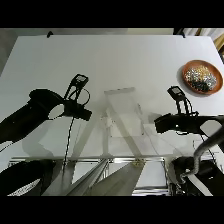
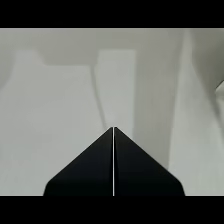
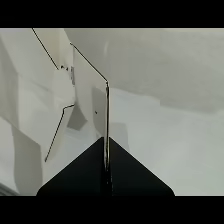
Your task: Fold the box and place the chain.
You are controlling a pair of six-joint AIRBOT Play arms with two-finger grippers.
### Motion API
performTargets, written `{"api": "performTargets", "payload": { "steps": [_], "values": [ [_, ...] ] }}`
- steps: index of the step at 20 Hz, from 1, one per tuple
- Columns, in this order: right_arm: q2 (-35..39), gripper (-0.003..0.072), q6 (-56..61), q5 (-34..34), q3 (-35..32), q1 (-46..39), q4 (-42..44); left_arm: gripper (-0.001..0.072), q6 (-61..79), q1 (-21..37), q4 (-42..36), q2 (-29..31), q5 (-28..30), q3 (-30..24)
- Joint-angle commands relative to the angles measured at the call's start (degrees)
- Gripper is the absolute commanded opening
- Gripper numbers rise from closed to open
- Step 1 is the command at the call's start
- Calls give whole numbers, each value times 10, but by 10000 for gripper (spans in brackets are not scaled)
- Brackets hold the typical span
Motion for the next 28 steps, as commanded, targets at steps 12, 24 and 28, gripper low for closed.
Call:
{"api": "performTargets", "payload": {
  "steps": [12,24,28],
  "values": [
    [1,18,0,31,0,30,6,186,726,291,-632,-81,-46,0],
    [1,18,-1,29,0,30,6,517,895,224,-675,-198,-66,0],
    [1,18,-1,32,0,30,6,518,913,215,-631,-199,-30,0]
  ]
}}
